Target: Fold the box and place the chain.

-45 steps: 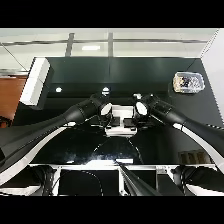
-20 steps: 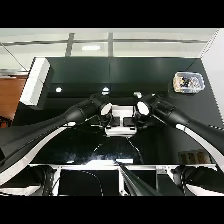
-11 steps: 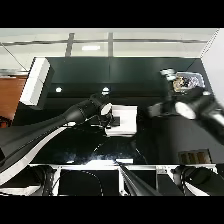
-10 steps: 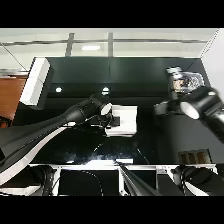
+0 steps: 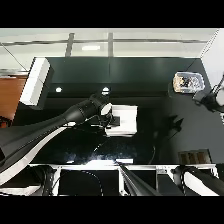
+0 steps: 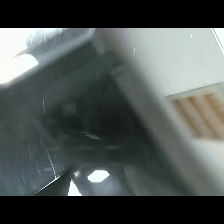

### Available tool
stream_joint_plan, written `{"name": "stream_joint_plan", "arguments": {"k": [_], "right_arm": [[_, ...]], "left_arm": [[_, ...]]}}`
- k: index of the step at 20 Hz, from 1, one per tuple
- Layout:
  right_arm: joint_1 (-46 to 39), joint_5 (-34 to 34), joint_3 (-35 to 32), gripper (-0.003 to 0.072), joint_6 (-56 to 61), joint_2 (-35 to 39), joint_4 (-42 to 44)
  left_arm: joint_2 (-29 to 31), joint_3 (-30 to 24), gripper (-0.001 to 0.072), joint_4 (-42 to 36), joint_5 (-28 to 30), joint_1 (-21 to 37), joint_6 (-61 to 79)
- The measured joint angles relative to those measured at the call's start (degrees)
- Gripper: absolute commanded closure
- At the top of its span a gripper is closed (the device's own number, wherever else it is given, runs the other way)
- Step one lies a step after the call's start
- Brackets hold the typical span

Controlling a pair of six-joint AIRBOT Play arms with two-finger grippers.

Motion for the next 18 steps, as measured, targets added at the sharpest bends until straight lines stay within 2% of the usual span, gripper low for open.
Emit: {"name": "stream_joint_plan", "arguments": {"k": [4, 6, 10, 13, 18], "right_arm": [[-5.16, 0.15, 17.97, 0.0005, -5.22, -13.70, 11.13], [-6.40, 5.25, 28.35, 0.0006, -6.58, -20.85, 13.70], [-8.39, 20.22, 47.23, 0.0008, -5.20, -34.86, 16.09], [-9.05, 24.72, 54.45, 0.0009, -3.45, -40.98, 17.31], [-9.51, 24.15, 58.21, 0.0010, -1.68, -45.68, 19.93]], "left_arm": [[0.02, 0.00, 0.0682, 0.00, 0.04, 0.00, 0.00], [0.02, 0.00, 0.0682, 0.00, 0.02, 0.00, 0.00], [0.00, 0.00, 0.0682, 0.00, 0.02, 0.00, 0.00], [0.00, 0.00, 0.0682, 0.00, 0.00, 0.00, 0.00], [0.00, 0.00, 0.0682, 0.00, -0.02, 0.00, 0.00]]}}
